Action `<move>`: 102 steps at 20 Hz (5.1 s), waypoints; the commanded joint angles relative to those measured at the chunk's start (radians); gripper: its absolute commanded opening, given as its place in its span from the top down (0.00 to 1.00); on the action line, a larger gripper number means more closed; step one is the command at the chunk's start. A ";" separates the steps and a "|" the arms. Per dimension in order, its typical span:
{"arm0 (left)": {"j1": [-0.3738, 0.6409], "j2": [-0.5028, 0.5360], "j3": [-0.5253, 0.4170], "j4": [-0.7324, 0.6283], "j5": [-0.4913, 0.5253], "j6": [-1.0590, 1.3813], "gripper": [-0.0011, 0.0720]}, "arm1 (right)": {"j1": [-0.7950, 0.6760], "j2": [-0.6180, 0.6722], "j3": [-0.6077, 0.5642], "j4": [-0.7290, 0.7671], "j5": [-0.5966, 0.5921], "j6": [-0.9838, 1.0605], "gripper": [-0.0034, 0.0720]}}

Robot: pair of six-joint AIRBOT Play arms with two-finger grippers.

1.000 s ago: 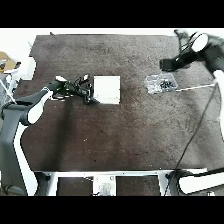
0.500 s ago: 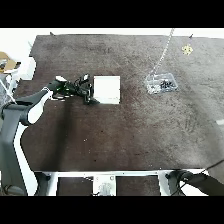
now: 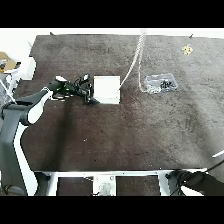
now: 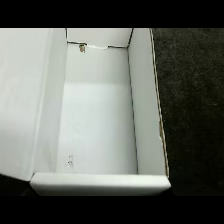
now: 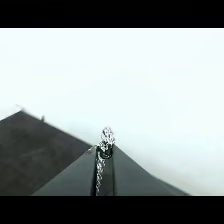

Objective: Fold the box and place the chain.

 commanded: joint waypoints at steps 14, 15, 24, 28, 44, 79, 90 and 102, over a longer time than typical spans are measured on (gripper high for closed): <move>0.001 0.000 0.001 0.000 0.002 0.000 0.36 | 0.080 -0.278 -0.527 0.181 -0.215 0.103 0.95; 0.001 0.000 0.001 0.000 0.001 0.000 0.36 | 0.080 -0.294 -0.537 0.185 -0.211 0.104 0.95; 0.000 0.000 0.001 0.000 0.001 0.000 0.36 | -0.160 -0.245 -0.584 0.181 0.010 0.362 0.50; 0.001 0.000 0.001 0.000 0.001 0.000 0.36 | -0.343 -0.246 -0.777 0.182 -0.167 0.567 0.53; 0.000 0.000 0.001 0.000 0.002 0.000 0.36 | -0.307 -0.538 -0.694 0.374 -0.540 0.651 0.95; 0.001 0.000 0.001 0.000 0.002 0.000 0.36 | -0.232 -0.250 -0.792 -0.018 -0.187 0.766 0.52; 0.001 0.000 0.001 0.000 0.002 0.000 0.36 | -0.324 -0.551 -0.683 0.254 -0.476 0.775 0.53; 0.000 0.000 0.001 0.000 0.002 0.000 0.36 | -0.044 -0.130 -0.666 0.230 -0.417 0.619 0.95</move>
